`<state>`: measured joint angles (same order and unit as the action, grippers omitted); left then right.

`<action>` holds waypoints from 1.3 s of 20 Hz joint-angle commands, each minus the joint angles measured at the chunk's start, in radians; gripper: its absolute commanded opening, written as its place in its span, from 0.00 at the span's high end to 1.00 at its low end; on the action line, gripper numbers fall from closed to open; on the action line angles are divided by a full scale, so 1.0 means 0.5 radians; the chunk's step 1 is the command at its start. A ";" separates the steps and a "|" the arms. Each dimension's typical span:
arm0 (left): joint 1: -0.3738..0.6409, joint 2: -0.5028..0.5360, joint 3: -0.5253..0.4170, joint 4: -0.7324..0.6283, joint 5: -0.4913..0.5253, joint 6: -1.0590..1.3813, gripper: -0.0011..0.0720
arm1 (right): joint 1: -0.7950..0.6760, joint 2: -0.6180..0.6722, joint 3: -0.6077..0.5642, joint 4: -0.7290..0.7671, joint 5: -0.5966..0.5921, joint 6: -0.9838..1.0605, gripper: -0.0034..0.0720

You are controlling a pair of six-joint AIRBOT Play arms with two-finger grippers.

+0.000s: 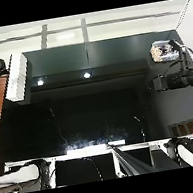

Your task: Fold the box and place the chain.

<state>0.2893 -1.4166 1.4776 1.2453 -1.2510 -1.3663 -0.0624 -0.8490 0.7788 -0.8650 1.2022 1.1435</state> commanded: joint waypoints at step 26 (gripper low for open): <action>-0.600 1.781 -2.052 -0.165 1.336 0.266 0.95 | 0.121 0.001 -0.457 -0.278 -1.509 -0.139 0.94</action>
<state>-0.0105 -0.5270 0.4522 1.1629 -0.5861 -1.2335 -0.0021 -0.8490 0.5507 -1.0042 0.4473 1.0737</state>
